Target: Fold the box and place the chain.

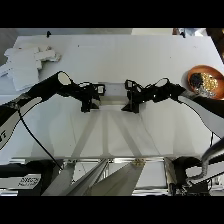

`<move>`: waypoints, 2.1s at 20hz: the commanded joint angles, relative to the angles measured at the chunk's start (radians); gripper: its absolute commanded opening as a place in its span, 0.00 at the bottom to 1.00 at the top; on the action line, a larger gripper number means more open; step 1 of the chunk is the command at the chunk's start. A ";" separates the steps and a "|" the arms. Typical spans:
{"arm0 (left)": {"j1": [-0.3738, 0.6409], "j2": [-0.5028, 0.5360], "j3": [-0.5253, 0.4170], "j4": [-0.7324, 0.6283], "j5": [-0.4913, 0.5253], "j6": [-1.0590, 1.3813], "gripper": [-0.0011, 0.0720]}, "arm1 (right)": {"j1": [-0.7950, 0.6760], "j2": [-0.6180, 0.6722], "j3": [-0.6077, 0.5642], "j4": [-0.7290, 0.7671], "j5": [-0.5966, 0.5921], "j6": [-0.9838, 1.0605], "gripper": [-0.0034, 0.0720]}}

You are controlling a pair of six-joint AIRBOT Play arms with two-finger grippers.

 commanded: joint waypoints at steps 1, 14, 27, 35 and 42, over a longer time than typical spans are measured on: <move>0.000 -0.011 0.000 -0.031 0.017 -0.002 0.14 | 0.000 0.001 0.001 -0.002 0.006 0.000 0.62; 0.019 0.033 0.000 0.056 0.010 -0.009 0.50 | 0.000 0.001 0.001 -0.002 0.006 0.000 0.62; 0.159 0.099 0.000 -0.072 -0.307 -0.009 0.50 | 0.000 0.001 0.001 -0.002 0.006 0.000 0.62; 0.171 0.099 0.000 -0.260 -0.319 -0.009 0.76 | 0.000 0.001 0.001 -0.002 0.006 0.000 0.62; 0.158 0.097 0.000 -0.169 -0.110 -0.005 0.75 | 0.000 0.001 0.001 -0.002 0.006 0.000 0.62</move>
